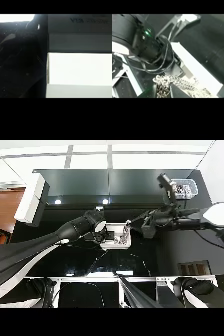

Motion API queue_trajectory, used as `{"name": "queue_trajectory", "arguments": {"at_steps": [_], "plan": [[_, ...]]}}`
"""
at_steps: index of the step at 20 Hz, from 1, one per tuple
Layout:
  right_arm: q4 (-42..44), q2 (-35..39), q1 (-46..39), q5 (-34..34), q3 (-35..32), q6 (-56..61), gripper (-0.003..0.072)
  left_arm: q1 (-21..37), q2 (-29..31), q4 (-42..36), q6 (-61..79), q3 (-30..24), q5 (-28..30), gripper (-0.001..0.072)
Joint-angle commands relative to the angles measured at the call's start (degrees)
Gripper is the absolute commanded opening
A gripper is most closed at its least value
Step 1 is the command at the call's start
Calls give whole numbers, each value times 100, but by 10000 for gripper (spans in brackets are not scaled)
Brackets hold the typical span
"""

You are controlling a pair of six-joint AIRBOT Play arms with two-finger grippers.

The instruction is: Fold the box and place the chain.

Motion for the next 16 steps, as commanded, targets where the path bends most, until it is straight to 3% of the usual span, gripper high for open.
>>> {"name": "queue_trajectory", "arguments": {"at_steps": [1, 3, 4, 5, 6, 10, 13, 16], "plan": [[-114, -393, 363, -420, -181, 142, 15, -4, -2, 0, 2, 2, 2, 32], [-247, -643, 424, -494, -181, 264, 17, -4, -2, 2, 2, 2, 4, 32], [-334, -684, 422, -511, -181, 267, 63, -4, -4, 2, 2, 2, 2, 32], [-404, -682, 411, -507, -181, 269, 262, -4, -4, 2, 2, 2, 2, 32], [-404, -682, 356, -424, -179, 269, 306, -4, -4, 2, 0, 2, 2, 32], [-798, -490, -632, 981, -92, 389, 306, -4, -4, 0, 2, 2, 2, 32], [-1869, -103, -1460, 2208, -94, 483, 306, -4, -4, -96, 0, 2, 4, 32], [-2135, 111, -1895, 2658, -98, 490, 305, -2, -4, -98, 4, 0, 4, 32]]}}
